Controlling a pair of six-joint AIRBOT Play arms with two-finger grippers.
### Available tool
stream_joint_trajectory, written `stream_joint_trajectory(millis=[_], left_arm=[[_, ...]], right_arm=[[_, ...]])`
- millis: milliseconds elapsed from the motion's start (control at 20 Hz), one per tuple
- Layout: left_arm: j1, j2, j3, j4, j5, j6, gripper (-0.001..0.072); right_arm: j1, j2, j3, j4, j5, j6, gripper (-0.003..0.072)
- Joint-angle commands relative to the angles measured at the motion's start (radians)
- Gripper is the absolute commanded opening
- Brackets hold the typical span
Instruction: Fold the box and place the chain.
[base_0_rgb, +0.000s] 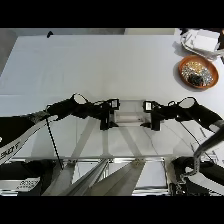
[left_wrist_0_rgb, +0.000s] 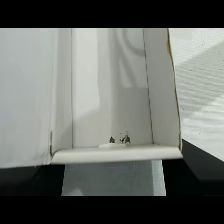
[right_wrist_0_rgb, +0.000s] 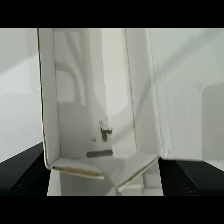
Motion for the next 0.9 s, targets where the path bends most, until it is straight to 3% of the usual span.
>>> stream_joint_trajectory(millis=[0,300,450,550,600,650,750,850], left_arm=[[0.000,0.000,0.000,0.002,0.003,0.002,0.0209],[0.000,0.000,0.000,0.002,0.003,0.002,0.0209],[0.000,0.000,0.000,0.002,0.003,0.002,0.0209],[0.000,0.000,0.000,0.002,0.003,0.002,0.0209],[0.000,0.000,0.000,0.002,0.003,0.002,0.0209],[0.000,0.000,0.000,0.002,0.003,0.002,0.0209],[0.000,0.000,0.000,0.002,0.003,0.002,0.0209],[0.000,0.000,0.000,0.002,0.003,0.002,0.0209]], right_arm=[[0.000,0.070,0.001,-0.126,-0.024,0.125,0.0698],[-0.001,0.200,0.001,-0.477,-0.005,0.364,0.0681],[-0.001,0.288,0.001,-0.487,0.013,0.406,0.0608],[-0.001,0.344,0.001,-0.378,0.016,0.397,0.0332],[-0.001,0.367,0.001,-0.274,0.029,0.369,0.0149],[-0.001,0.381,0.001,-0.120,0.067,0.302,0.0012],[0.000,0.377,0.001,0.190,0.103,0.128,0.0013],[0.000,0.348,0.001,0.359,0.062,0.002,0.0013]])
